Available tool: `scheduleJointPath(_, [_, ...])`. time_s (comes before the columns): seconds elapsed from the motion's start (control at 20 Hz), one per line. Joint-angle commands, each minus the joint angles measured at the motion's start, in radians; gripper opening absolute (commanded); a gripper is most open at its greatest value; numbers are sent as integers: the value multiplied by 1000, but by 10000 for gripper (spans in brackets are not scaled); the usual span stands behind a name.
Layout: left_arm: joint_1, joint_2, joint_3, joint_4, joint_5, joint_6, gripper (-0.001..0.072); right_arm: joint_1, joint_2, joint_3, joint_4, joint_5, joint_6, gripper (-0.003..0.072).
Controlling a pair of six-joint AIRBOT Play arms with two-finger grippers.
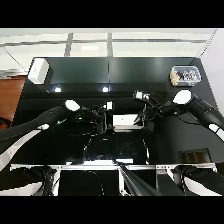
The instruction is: Fold the box and place the chain.
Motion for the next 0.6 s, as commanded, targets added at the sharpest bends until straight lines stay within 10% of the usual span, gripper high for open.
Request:
scheduleJointPath(0.0, [0, -1, 0, 0, 2, 0, 347, -37, 26, -3, 154, 105, 135, 127])
scheduleJointPath(0.15, [0, -1, 0, 0, 3, 0, 347, -61, 27, -5, 192, 148, 408, 125])
scheduleJointPath(0.2, [0, -1, 0, 0, 2, 0, 347, -59, 25, -11, 194, 134, 473, 11])
scheduleJointPath(0.55, [0, -1, 0, 0, 2, 0, 347, -59, -58, -82, 188, -101, 663, 18])
